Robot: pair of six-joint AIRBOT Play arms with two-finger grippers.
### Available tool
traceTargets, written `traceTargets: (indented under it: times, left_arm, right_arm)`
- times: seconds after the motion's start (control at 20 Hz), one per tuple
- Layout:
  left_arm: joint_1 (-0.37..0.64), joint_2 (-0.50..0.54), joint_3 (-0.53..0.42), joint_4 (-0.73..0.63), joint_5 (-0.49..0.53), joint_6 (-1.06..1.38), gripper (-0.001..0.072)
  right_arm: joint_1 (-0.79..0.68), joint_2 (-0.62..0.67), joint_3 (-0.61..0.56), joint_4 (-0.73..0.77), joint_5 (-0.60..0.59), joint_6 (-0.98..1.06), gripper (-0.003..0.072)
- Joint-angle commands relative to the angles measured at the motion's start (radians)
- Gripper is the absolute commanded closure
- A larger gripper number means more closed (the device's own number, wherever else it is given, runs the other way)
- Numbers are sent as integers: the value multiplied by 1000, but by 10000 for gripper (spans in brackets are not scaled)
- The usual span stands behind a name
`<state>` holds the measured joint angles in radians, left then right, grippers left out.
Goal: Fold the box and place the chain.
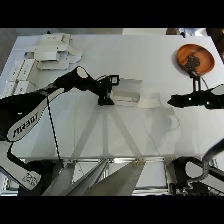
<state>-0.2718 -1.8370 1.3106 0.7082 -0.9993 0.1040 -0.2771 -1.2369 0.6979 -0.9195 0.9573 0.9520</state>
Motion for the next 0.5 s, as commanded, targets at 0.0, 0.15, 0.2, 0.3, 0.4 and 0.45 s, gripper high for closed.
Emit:
traceTargets:
  times: [0.0, 0.15, 0.2, 0.3, 0.4, 0.45]
  left_arm:
    - [0, 0, 1, 0, 0, 0, 126]
    - [0, 0, 1, 0, 0, 0, 126]
    - [0, 0, 1, 0, 0, 0, 126]
    - [0, 0, 1, 0, 0, 0, 126]
    - [0, 0, 1, 0, 0, 0, 126]
    - [0, 0, 1, 0, 0, 0, 126]
  right_arm:
    - [-3, -93, -18, 163, -37, -109, 675]
    - [6, -145, -18, 214, -86, -133, 675]
    - [14, -153, -18, 240, -76, -164, 675]
    - [42, -154, -18, 262, -84, -190, 675]
    - [79, -156, -18, 262, -103, -194, 675]
    - [97, -158, -18, 262, -116, -194, 676]
